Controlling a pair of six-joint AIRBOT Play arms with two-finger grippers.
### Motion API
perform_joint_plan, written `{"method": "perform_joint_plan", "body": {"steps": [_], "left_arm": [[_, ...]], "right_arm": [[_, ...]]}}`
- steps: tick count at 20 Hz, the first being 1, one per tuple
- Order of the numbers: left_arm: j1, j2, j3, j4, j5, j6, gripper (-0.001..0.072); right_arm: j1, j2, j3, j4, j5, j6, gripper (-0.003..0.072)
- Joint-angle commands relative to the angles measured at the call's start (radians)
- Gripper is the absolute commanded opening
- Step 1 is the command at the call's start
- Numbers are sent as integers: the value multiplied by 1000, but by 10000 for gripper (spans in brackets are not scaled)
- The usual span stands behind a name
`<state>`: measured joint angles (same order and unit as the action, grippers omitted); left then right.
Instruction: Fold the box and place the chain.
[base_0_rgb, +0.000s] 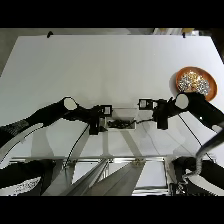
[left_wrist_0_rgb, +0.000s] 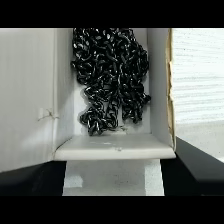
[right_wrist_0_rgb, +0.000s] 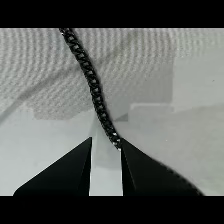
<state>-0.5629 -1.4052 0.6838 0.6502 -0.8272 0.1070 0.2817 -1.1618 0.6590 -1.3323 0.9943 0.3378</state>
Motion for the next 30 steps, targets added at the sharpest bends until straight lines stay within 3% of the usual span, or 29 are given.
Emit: {"method": "perform_joint_plan", "body": {"steps": [1, 7, 8, 9, 10, 17, 20, 24, 30], "left_arm": [[0, 0, 0, 0, 0, 0, 109], [0, 0, 0, 0, 0, 0, 109], [0, 0, 0, 0, 0, 0, 109], [0, 0, 0, 0, 0, 0, 109], [0, 0, 0, 0, 0, 0, 109], [0, 0, 0, 0, 0, 0, 109], [0, 0, 0, 0, 0, 0, 109], [0, 0, 0, 0, 0, 0, 109], [0, 0, 0, 0, 0, 0, 109]], "right_arm": [[0, -61, -1, 1, -50, -26, 182], [0, -124, -2, 1, -52, -26, 180], [0, -127, -2, 2, -48, -26, 148], [0, -124, -1, 2, -40, -25, 43], [0, -119, -1, 1, -25, -25, 18], [0, 102, -1, 30, 22, 35, 17], [0, 207, -2, 238, 30, 80, 17], [105, 245, -2, 545, -2, 45, 17], [351, 243, -2, 623, -246, 50, 18]]}}
